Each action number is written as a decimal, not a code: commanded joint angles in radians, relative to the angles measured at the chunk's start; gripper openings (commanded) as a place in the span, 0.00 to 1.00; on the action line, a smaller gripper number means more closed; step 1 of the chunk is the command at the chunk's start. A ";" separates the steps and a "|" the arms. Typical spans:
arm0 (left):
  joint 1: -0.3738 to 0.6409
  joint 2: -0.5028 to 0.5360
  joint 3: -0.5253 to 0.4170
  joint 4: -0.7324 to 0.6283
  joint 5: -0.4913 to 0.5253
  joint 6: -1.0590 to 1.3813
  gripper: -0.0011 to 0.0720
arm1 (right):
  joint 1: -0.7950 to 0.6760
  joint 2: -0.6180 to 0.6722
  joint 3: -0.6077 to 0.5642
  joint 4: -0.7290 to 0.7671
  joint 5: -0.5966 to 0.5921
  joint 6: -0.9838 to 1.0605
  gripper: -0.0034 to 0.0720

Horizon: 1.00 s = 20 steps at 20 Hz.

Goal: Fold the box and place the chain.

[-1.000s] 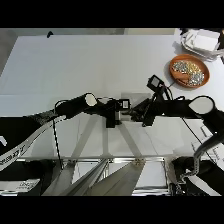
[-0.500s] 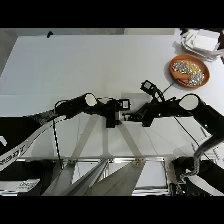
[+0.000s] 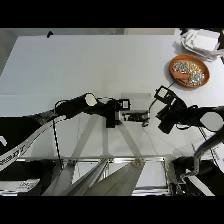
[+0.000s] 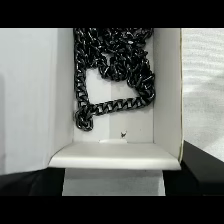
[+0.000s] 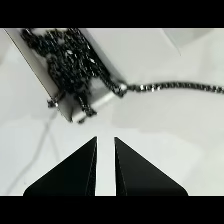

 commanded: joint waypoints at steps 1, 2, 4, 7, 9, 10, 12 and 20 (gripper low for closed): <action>0.000 0.000 0.000 0.000 0.000 0.000 0.30 | 0.000 0.023 -0.082 -0.069 -0.009 -0.058 0.22; 0.000 0.000 0.000 0.000 0.000 0.000 0.30 | 0.000 0.013 -0.117 -0.069 -0.024 -0.112 0.22; 0.000 0.000 0.000 0.000 0.000 0.000 0.30 | 0.000 -0.020 -0.160 -0.060 -0.071 -0.192 0.22; 0.000 0.000 0.000 0.000 0.000 0.000 0.30 | 0.000 -0.088 -0.169 0.025 -0.200 -0.319 0.45; 0.000 0.000 0.000 0.000 0.000 0.000 0.30 | 0.000 -0.136 -0.169 0.096 -0.225 -0.449 0.48; 0.000 0.000 0.000 0.000 0.000 0.000 0.30 | 0.000 -0.158 -0.169 0.105 -0.225 -0.477 0.48; 0.000 0.000 0.000 0.000 0.000 0.000 0.30 | 0.000 -0.193 -0.169 0.102 -0.231 -0.489 0.47; 0.000 0.000 0.000 0.000 0.000 0.000 0.30 | 0.000 -0.206 -0.169 0.134 -0.290 -0.580 0.43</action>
